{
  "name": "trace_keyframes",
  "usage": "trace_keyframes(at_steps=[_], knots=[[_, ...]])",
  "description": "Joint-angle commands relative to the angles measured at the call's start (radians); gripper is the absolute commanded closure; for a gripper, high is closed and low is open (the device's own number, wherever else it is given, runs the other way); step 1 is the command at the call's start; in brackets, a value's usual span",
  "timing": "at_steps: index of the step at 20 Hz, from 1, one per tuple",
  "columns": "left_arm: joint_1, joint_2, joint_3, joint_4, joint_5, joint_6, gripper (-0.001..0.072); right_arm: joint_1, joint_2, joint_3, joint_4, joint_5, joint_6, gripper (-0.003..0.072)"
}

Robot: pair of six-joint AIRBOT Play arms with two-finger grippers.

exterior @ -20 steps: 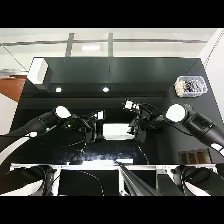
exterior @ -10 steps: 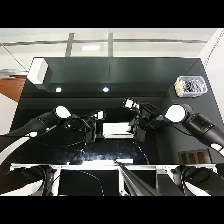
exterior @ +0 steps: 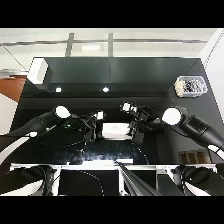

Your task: Fold the box and place the chain.

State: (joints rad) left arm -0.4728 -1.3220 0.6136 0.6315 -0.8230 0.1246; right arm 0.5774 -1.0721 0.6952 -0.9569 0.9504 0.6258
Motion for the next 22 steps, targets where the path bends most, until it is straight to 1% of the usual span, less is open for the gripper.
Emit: trace_keyframes(at_steps=[1,4,9,12,13,14,15,16,17,20,21,22], knots=[[0.000,0.000,0.000,-0.004,0.000,-0.002,0.0303,0.006,-0.002,-0.001,0.002,0.010,0.021,0.0376],[0.000,0.000,0.000,-0.004,0.000,-0.002,0.0303,0.006,0.005,0.016,-0.005,0.050,0.060,0.0377],[0.000,0.000,0.000,-0.004,0.000,-0.002,0.0303,-0.043,0.006,0.104,0.001,0.190,0.198,0.0379],[0.000,0.000,0.000,-0.004,0.000,-0.002,0.0303,-0.076,0.006,0.120,0.071,0.195,0.286,0.0384],[0.000,0.000,0.000,-0.004,0.000,-0.002,0.0303,-0.088,0.006,0.119,0.090,0.186,0.329,0.0597],[0.000,0.000,0.000,-0.004,0.000,-0.002,0.0303,-0.101,0.005,0.117,0.094,0.172,0.389,0.0654],[0.000,0.000,0.000,-0.004,0.000,-0.002,0.0303,-0.116,0.003,0.106,0.097,0.156,0.475,0.0657],[0.000,0.000,0.000,-0.004,0.000,-0.002,0.0303,-0.129,-0.004,0.087,0.126,0.143,0.539,0.0657],[0.000,0.000,0.000,-0.004,0.000,-0.002,0.0303,-0.139,-0.016,0.064,0.194,0.140,0.566,0.0657],[0.000,0.000,0.000,-0.004,0.000,-0.002,0.0303,-0.137,-0.074,-0.020,0.498,0.137,0.523,0.0657],[0.000,0.000,0.000,-0.004,0.000,-0.002,0.0303,-0.129,-0.094,-0.039,0.559,0.127,0.503,0.0656],[0.000,0.000,0.000,-0.004,0.000,-0.002,0.0303,-0.122,-0.111,-0.046,0.570,0.108,0.503,0.0656]])
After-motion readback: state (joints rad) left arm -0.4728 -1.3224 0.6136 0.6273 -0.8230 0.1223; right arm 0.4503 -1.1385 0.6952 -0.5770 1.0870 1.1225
